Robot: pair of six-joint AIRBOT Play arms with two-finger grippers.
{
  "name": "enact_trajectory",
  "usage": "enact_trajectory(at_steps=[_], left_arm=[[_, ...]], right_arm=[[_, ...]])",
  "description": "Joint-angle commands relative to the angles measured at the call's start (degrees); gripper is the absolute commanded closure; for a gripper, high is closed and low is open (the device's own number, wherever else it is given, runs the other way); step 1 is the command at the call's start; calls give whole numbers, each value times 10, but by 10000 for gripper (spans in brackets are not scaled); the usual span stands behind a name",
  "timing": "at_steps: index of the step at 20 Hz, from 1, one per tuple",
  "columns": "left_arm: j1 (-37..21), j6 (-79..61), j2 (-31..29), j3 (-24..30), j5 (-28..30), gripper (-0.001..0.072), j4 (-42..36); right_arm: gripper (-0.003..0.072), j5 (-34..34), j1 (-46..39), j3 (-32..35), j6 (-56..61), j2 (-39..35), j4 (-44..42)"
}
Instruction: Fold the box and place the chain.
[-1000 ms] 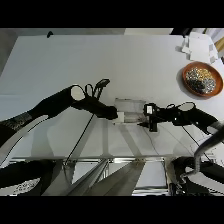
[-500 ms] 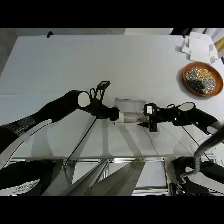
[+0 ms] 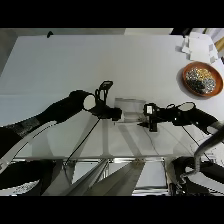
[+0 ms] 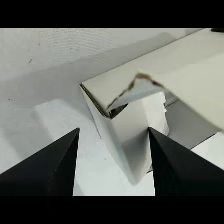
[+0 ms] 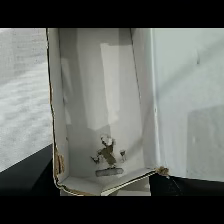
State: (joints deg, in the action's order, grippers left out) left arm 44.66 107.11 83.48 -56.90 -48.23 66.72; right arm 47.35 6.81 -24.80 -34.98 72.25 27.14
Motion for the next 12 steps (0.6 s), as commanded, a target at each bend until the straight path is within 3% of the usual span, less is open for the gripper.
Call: enact_trajectory(at_steps=[1,6,10,12], left_arm=[[20,70,26,-36,-50,245,64],[40,158,71,-109,-105,246,114],[50,212,87,-124,-107,257,114],[55,227,101,-137,-135,257,118]], right_arm=[[274,0,0,0,0,0,0],[274,0,0,0,0,0,0],[274,0,0,0,0,0,0],[274,0,0,0,0,0,0]])
